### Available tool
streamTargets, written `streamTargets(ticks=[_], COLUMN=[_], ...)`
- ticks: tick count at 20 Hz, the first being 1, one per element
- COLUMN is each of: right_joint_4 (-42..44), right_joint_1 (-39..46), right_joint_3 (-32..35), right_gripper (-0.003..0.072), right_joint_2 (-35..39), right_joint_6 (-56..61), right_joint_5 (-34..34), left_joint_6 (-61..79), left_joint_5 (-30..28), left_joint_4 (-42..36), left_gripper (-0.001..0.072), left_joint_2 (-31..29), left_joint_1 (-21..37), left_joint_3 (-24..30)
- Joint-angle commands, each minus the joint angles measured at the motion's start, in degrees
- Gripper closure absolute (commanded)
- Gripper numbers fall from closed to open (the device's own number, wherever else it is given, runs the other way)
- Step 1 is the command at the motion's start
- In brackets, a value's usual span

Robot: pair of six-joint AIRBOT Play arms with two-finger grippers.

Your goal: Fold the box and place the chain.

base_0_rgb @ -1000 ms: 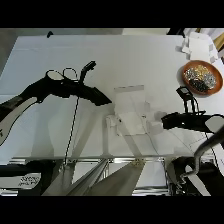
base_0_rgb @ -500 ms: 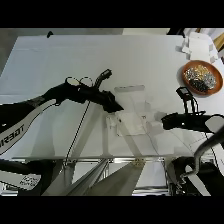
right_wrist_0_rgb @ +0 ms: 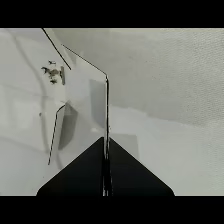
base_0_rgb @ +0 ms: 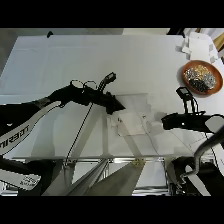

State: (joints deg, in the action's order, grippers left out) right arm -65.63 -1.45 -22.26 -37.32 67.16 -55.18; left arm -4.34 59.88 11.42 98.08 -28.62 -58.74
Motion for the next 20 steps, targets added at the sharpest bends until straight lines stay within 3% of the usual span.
streamTargets(ticks=[1, 7, 9, 11, 16, 18, 20], right_joint_4=[-0.07, 0.02, 0.15, 0.04, -1.2, -2.23, -2.95], right_joint_1=[-0.02, -0.02, -0.02, -0.02, -0.02, -0.02, -0.02], right_joint_3=[-0.02, -0.07, -0.26, -1.51, -6.64, -7.26, -7.26], right_gripper=[0.0676, 0.0661, 0.0453, 0.0369, 0.0369, 0.0369, 0.0369], right_joint_2=[0.04, 0.07, 0.39, 1.38, 6.95, 10.43, 13.44], right_joint_6=[0.02, 0.04, 0.04, 0.04, 0.07, 0.09, 0.15], right_joint_5=[-0.24, -1.38, -1.66, -3.28, -9.35, -11.61, -13.99], left_joint_6=[3.32, 3.3, 3.28, 4.28, 5.4, 3.74, -0.15], left_joint_5=[-0.52, -0.57, -0.5, -0.5, 3.15, 7.76, 7.98], left_joint_4=[0.0, 7.63, 9.01, 8.94, 10.25, 12.9, 16.81], left_gripper=[0.0703, 0.0705, 0.0706, 0.0706, 0.0709, 0.0714, 0.0716], left_joint_2=[0.02, -1.9, -3.54, -5.4, -10.1, -11.87, -14.16], left_joint_1=[-0.02, -0.02, -0.04, -0.04, -0.04, -0.33, -1.77], left_joint_3=[-0.04, -0.02, -0.04, -0.04, -0.02, 0.07, 1.16])
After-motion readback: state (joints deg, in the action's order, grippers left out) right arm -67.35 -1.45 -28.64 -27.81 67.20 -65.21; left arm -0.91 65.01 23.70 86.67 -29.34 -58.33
